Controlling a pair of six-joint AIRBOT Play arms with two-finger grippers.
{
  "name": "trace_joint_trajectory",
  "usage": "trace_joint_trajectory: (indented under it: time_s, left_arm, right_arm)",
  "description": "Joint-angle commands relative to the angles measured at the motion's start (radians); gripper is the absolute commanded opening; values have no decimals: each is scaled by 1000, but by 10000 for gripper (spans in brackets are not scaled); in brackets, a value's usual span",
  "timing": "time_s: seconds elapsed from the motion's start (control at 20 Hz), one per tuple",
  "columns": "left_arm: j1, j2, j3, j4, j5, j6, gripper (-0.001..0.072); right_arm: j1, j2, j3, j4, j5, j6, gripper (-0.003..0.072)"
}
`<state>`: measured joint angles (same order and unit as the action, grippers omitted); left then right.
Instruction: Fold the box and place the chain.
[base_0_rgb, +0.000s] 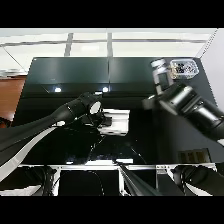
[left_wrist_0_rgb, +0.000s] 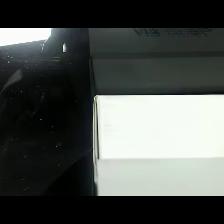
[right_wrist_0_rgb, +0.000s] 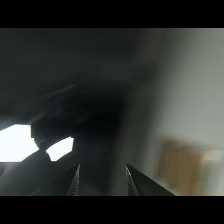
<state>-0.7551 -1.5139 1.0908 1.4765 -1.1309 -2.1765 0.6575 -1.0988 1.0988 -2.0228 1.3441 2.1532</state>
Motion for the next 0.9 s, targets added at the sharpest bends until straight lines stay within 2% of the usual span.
trace_joint_trajectory:
  time_s: [0.0, 0.05, 0.1, 0.15, 0.25, 0.35, 0.45, 0.55, 0.7, 0.75, 0.8, 0.85]
  left_arm:
    - [0, 0, 1, 0, 0, 0, 28]
    - [0, 0, 1, 0, 0, 0, 28]
    - [0, 0, 1, 0, 0, 0, 28]
    - [0, 0, 1, 0, 1, 0, 28]
    - [0, 0, 1, 0, 0, 0, 28]
    - [0, 0, 1, 0, 0, 0, 28]
    - [0, 0, 1, 0, 0, 0, 28]
    - [0, 0, 1, 0, 0, 0, 28]
    - [0, 0, 1, 0, 0, 0, 28]
    - [0, 0, 1, 0, -1, 0, 28]
    - [0, 0, 1, 0, -2, 0, 28]
    - [0, 0, 1, 0, -4, 0, 28]
  right_arm:
    - [-204, 33, -31, -230, -130, -12, 346]
    - [-297, 28, -50, -197, -241, 18, 442]
    - [-381, 14, -67, -153, -335, 31, 674]
    - [-466, -13, -77, -80, -414, 31, 703]
    - [-609, -99, -72, 115, -543, 16, 702]
    - [-701, -221, 13, 284, -584, 6, 701]
    - [-748, -381, 213, 364, -510, 6, 700]
    - [-768, -564, 483, 414, -373, 20, 700]
    - [-786, -822, 861, 489, -192, 147, 689]
    - [-796, -895, 957, 533, -163, 192, 687]
    - [-807, -945, 1009, 587, -165, 229, 631]
    - [-821, -970, 1014, 655, -214, 270, 611]
